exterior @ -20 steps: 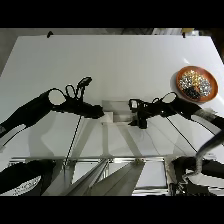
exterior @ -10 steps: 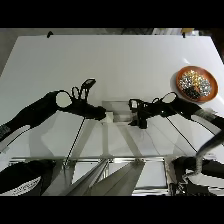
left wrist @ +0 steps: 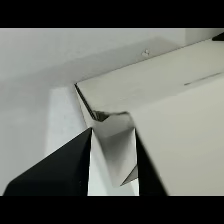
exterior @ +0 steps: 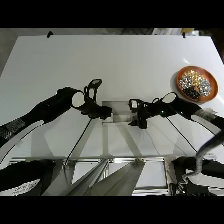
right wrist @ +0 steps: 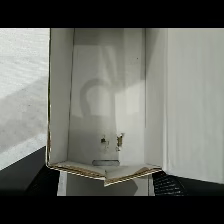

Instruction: Fold the box and place the chain.

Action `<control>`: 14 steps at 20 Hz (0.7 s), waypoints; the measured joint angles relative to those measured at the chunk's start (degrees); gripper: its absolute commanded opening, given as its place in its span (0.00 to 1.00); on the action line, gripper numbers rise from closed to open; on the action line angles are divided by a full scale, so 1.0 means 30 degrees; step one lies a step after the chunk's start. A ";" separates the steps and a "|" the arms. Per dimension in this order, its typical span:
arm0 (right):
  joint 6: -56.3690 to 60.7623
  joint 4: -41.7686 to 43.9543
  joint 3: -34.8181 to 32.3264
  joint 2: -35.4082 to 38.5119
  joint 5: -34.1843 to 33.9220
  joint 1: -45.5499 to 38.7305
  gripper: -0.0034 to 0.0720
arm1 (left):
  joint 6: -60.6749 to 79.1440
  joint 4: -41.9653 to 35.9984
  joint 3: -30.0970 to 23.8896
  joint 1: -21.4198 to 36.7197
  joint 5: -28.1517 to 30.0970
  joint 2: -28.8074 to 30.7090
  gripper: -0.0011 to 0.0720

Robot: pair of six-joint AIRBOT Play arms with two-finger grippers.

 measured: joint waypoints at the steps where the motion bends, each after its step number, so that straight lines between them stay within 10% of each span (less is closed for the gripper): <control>1: 0.0000 0.0000 0.0007 0.0000 -0.0007 0.0000 0.49 | -0.0576 0.0364 0.0095 -0.0073 -0.0233 -0.0131 0.42; 14: -0.0007 0.0000 0.0000 0.0000 -0.0007 0.0000 0.49 | -0.6921 0.4590 0.2754 -0.1931 -0.3439 -0.2113 0.38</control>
